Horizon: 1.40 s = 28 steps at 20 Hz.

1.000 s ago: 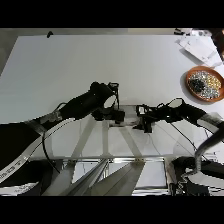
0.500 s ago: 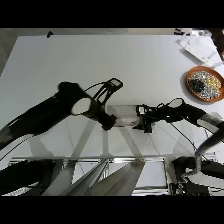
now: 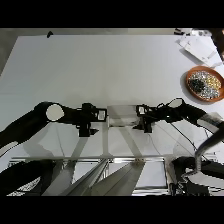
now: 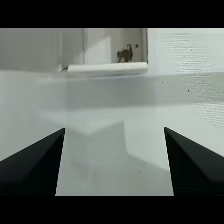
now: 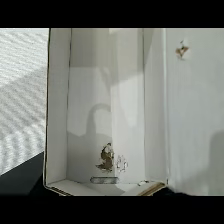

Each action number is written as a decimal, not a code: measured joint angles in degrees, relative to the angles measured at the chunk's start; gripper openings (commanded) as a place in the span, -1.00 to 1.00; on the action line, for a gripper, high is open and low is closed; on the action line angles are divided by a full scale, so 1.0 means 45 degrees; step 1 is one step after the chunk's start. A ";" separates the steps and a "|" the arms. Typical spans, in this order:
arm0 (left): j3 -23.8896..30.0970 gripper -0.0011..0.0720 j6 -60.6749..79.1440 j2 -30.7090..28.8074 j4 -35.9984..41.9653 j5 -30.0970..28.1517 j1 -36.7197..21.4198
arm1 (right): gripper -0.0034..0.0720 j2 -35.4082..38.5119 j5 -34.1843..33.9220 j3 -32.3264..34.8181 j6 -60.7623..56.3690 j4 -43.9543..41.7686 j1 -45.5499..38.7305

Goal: Fold the box and place the chain.

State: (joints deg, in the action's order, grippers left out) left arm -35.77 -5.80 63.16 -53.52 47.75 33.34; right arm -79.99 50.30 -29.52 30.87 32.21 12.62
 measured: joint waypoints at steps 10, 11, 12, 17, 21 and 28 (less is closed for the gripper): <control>0.0437 0.98 0.5503 0.3041 0.6120 -0.0758 -0.0510 | -0.01 0.0000 0.0005 0.0000 -0.0005 0.0000 -0.0005; 0.0447 0.98 0.5673 0.3167 0.6334 -0.0763 -0.0515 | -0.01 0.0000 0.0010 0.0000 -0.0005 0.0000 -0.0005; 0.0447 0.98 0.5795 0.3274 0.6494 -0.0772 -0.0515 | -0.01 0.0000 0.0019 0.0000 -0.0005 0.0005 -0.0005; 0.0447 0.98 0.6392 0.3628 0.7237 -0.1083 -0.0301 | -0.01 0.0005 0.0044 0.0000 -0.0005 0.0019 -0.0010; 0.0452 0.98 0.6630 0.3716 0.7640 -0.1345 -0.0160 | -0.01 0.0005 0.0044 0.0000 -0.0010 0.0019 -0.0010; 0.0452 0.98 0.6241 0.3682 0.7480 -0.1175 -0.0151 | -0.01 0.0005 0.0029 0.0000 -0.0005 0.0010 -0.0010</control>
State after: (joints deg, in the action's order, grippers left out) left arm -33.74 22.28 79.72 -19.86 42.46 32.67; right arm -79.96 50.43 -29.52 30.85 32.25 12.58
